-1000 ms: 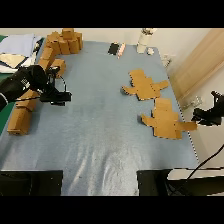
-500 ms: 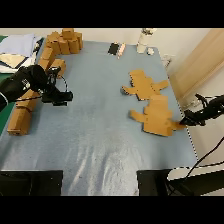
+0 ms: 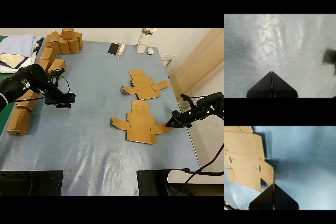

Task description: Fold the box.

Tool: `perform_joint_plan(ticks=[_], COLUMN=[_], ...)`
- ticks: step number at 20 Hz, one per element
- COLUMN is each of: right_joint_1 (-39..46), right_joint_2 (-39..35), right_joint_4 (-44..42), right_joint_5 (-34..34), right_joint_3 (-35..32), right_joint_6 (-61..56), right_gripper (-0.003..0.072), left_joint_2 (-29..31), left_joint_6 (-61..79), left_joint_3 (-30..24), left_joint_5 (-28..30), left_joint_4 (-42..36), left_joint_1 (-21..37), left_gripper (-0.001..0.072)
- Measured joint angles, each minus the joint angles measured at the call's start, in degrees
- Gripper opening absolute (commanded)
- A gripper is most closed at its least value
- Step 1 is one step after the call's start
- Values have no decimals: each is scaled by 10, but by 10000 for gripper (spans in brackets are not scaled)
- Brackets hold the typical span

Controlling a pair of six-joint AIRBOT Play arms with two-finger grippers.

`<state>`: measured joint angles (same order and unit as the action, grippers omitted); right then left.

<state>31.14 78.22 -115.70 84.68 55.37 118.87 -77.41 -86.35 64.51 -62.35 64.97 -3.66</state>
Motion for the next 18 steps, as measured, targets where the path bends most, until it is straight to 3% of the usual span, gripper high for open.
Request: perform_joint_plan(ticks=[3, 4, 5, 6, 9, 11, 13, 14, 15, 16, 18], right_joint_1=[-67, -90, -113, -137, -189, -213, -228, -234, -242, -252, -277], right_joint_2=[-31, -38, -42, -45, -45, -45, -46, -46, -46, -46, -46], right_joint_4=[-14, -14, -17, -21, -19, -20, -20, -25, -35, -49, -79], right_joint_5=[-30, -45, -55, -64, -97, -113, -122, -125, -129, -136, -163], right_joint_3=[-44, -53, -59, -63, -71, -73, -73, -74, -75, -76, -85], right_joint_6=[-20, -31, -38, -47, -73, -82, -89, -88, -80, -67, -37], right_gripper=[26, 144, 308, 317, 257, 43, 3, 2, 2, 2, 2], left_joint_2=[0, 0, 0, 0, 0, 0, 0, 0, 0, 0, 0], left_joint_6=[15, 23, 29, 34, 44, 54, 65, 71, 80, 90, 107], left_joint_3=[0, 0, 0, 0, 0, 0, 0, 0, 0, 0, 1], left_joint_5=[-14, -19, -22, -26, -38, -50, -56, -60, -65, -65, -66], left_joint_4=[-19, -24, -30, -35, -49, -56, -67, -73, -82, -92, -116], left_joint_1=[1, 0, 1, 1, 1, 1, 1, 1, 1, 1, 1], left_gripper=[12, 12, 12, 12, 13, 13, 14, 51, 344, 514, 509])
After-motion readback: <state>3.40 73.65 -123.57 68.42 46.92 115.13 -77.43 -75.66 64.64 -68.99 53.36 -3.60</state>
